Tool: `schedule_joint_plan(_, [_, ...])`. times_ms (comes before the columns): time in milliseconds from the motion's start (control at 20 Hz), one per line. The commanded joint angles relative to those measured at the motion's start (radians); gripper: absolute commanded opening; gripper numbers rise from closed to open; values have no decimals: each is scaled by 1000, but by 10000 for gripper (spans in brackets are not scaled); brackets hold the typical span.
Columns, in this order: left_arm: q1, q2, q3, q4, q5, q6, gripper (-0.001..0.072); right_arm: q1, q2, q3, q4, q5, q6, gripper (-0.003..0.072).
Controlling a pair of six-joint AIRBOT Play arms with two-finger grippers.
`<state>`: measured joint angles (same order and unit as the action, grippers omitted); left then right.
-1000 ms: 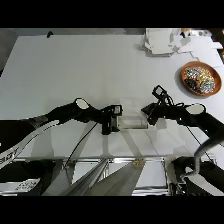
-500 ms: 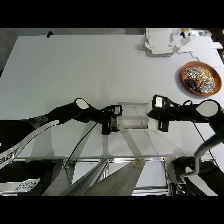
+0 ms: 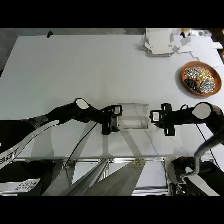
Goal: Fold the box and place the chain.
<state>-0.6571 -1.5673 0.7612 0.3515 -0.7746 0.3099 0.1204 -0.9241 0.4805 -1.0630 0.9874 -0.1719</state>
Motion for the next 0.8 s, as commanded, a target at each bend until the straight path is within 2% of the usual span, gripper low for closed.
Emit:
schedule_joint_plan(0, [1, 1, 0, 0, 0, 0, 208, 0, -47, -7, 90, -36, -97, 171])
schedule_joint_plan(200, [1, 1, 0, 0, 0, 0, 208, 0, -105, -7, 129, -42, -100, 170])
schedule_joint_plan(750, [1, 1, 0, 0, 0, 0, 208, 0, -175, -22, 390, -33, -181, 159])
